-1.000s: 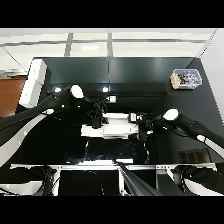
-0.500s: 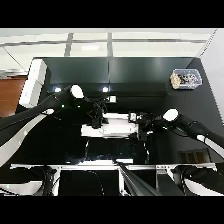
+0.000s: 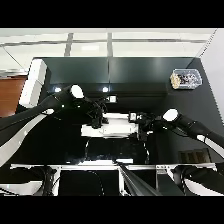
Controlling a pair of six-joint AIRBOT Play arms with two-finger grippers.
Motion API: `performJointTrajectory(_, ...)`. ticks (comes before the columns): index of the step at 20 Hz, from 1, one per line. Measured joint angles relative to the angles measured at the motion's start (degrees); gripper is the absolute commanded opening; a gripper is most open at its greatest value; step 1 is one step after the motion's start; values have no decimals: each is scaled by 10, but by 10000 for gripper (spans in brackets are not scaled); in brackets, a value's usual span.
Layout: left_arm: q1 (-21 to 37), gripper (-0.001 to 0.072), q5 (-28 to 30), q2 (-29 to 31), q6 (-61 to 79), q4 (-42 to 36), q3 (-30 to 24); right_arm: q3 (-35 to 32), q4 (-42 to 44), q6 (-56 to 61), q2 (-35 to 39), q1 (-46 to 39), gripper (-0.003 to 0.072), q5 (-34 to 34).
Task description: Fold the box and place the chain.
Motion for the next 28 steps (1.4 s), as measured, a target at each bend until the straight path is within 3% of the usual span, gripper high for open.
performJointTrajectory(14, 0, 25, -2, 0, 0, 0, 0, -1, -5, -4, 9, 0, 634, 21)
performJointTrajectory(28, 0, 25, -1, 0, 0, 0, 0, -4, -9, 7, 3, 16, 632, -10)
